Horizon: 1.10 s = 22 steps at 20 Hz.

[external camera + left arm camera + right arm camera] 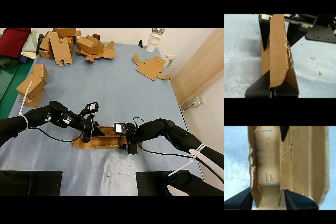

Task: Fold the box.

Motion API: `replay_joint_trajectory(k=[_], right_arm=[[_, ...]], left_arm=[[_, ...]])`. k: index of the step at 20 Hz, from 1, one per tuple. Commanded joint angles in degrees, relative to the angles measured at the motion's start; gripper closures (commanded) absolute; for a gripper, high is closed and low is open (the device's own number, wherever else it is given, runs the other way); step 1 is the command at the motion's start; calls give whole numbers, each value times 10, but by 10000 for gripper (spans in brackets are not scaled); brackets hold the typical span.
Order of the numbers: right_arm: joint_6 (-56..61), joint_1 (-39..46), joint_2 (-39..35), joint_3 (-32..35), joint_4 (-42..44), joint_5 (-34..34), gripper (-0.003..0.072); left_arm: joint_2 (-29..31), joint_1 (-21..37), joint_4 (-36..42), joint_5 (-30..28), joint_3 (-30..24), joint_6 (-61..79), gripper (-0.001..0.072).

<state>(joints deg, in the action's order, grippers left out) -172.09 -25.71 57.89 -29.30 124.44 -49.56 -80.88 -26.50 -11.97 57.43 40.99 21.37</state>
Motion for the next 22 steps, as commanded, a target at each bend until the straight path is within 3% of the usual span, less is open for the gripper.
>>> replay_joint_trajectory(k=[1, 3, 4, 22], right_arm=[[0, -1, 0, 0, 2, 19, 130], [2, -1, 0, 0, 6, 21, 128], [7, -1, 0, 0, 14, 24, -34], [62, -1, 23, 2, 24, 43, -23]], left_arm=[[0, 0, 0, 0, 0, 0, 695], [0, 0, 0, 0, 0, 0, 695], [0, 0, 0, 0, 0, 0, 695], [0, 0, 0, 0, 0, 0, 694]])
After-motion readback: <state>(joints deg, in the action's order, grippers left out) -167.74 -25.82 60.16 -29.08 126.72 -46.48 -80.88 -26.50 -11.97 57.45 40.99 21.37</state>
